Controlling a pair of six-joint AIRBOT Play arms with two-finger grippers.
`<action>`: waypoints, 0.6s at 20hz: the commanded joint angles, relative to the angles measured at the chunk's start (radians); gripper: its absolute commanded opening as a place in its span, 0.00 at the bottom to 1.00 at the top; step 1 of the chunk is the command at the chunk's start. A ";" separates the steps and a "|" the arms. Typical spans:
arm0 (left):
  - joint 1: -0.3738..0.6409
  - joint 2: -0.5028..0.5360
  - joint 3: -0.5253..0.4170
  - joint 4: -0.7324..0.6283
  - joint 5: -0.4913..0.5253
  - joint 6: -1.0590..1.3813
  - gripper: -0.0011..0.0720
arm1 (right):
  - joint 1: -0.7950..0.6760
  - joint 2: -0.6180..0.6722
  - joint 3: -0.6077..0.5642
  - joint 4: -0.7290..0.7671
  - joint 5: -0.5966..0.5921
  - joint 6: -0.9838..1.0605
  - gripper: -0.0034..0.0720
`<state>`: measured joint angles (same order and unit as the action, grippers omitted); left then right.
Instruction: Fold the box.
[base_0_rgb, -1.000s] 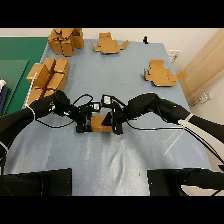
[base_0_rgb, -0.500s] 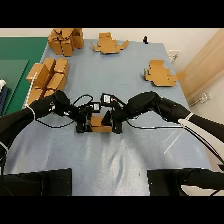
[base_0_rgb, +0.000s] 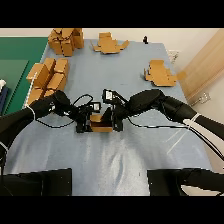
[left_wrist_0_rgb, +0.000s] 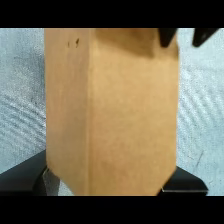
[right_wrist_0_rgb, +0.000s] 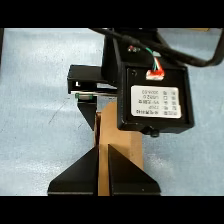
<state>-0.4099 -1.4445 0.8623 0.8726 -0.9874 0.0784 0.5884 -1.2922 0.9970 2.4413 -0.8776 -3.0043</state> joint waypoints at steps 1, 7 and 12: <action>0.000 0.000 0.000 0.000 0.000 -0.001 0.04 | 0.000 0.002 0.001 -0.002 0.058 0.000 0.19; 0.000 0.000 0.000 0.000 0.001 -0.001 0.04 | -0.002 -0.017 0.001 -0.003 0.207 0.000 0.51; 0.000 0.000 0.000 0.000 0.002 0.000 0.04 | -0.002 -0.053 0.001 -0.011 0.128 0.030 0.43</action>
